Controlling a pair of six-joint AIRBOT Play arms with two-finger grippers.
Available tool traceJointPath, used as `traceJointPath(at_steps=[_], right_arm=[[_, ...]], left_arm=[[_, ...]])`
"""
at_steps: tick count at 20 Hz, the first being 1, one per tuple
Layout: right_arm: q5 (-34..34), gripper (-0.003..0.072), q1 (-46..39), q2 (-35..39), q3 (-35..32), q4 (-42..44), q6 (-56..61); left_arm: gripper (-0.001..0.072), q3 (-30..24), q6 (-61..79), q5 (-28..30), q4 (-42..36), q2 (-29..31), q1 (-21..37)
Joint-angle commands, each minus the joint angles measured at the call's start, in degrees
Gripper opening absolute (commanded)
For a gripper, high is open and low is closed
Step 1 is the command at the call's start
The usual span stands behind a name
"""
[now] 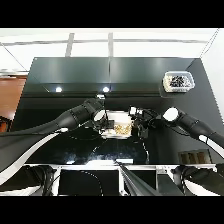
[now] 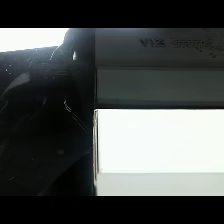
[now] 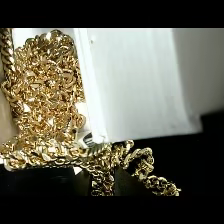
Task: Fold the box and place the chain.
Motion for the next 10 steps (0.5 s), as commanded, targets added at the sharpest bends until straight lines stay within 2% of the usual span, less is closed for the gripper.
traceJointPath(at_steps=[1,3,6,10], right_arm=[[0.3,0.0012,-0.1,2.4,0.1,-1.6,9.0],[2.0,0.0012,-0.4,6.4,0.7,-5.1,15.8],[8.6,0.0011,-2.1,13.6,4.3,-7.4,25.3],[18.2,0.001,-3.3,20.6,13.9,-7.3,35.8]], left_arm=[[0.0031,0.0,0.0,0.0,0.0,0.0,0.0],[0.0031,0.0,0.0,0.0,0.0,0.0,0.0],[0.0031,0.0,0.0,0.0,0.0,0.0,0.0],[0.0031,0.0,0.0,0.0,0.0,0.0,0.0]])
